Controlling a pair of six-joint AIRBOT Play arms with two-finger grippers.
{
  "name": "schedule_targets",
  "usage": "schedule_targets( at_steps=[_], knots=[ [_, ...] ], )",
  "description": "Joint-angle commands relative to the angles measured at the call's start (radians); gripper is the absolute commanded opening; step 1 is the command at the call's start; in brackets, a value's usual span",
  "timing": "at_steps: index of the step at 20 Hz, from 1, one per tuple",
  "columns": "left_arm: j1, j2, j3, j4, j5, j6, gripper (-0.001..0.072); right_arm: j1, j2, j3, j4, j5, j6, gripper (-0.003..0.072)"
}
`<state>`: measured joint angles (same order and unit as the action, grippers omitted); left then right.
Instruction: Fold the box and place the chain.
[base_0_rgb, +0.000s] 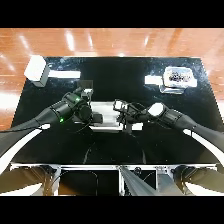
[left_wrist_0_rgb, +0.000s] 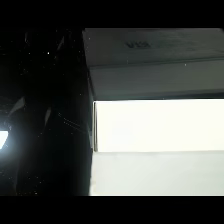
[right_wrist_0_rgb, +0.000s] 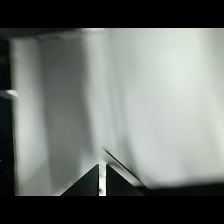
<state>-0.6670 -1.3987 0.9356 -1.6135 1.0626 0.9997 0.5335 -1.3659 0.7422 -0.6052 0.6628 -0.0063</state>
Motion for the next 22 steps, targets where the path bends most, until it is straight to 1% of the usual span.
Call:
schedule_targets(
  at_steps=[1, 4, 7, 9, 12, 13, 14, 16, 19, 20, 22],
  knots=[
    [0.000, 0.000, 0.000, 0.000, 0.000, 0.000, 0.0022, -0.095, 0.000, 0.000, -0.027, 0.063, 0.079, 0.0068],
    [0.000, 0.000, 0.000, 0.004, 0.002, -0.009, 0.0021, -0.196, 0.000, 0.000, -0.035, 0.165, 0.233, 0.0069],
    [0.000, 0.000, 0.000, 0.004, 0.002, -0.009, 0.0022, -0.299, 0.000, 0.000, -0.025, 0.292, 0.505, 0.0069],
    [0.000, 0.000, 0.000, 0.005, 0.001, -0.009, 0.0021, -0.365, 0.006, 0.002, 0.009, 0.376, 0.536, 0.0068],
    [0.000, 0.000, 0.000, 0.008, 0.003, -0.009, 0.0021, -0.445, 0.042, 0.021, 0.122, 0.483, 0.539, 0.0058],
    [0.000, 0.000, 0.000, 0.008, 0.002, -0.009, 0.0021, -0.473, 0.060, 0.023, 0.138, 0.489, 0.626, 0.0038],
    [0.000, 0.000, 0.000, 0.008, 0.003, -0.009, 0.0021, -0.506, 0.071, 0.027, 0.118, 0.488, 0.753, 0.0038],
    [0.000, 0.000, 0.000, 0.008, 0.014, -0.009, 0.0020, -0.586, 0.073, 0.026, 0.000, 0.520, 0.949, 0.0038],
    [0.000, 0.000, 0.000, 0.008, 0.034, -0.009, 0.0020, -0.650, 0.073, 0.023, -0.309, 0.546, 1.230, 0.0037],
    [0.000, 0.000, 0.000, 0.008, 0.034, -0.009, 0.0020, -0.650, 0.072, 0.008, -0.356, 0.551, 1.284, 0.0038],
    [0.000, 0.000, 0.000, 0.006, 0.033, -0.010, 0.0020, -0.648, 0.070, -0.044, -0.317, 0.535, 1.287, 0.0037]
  ],
)
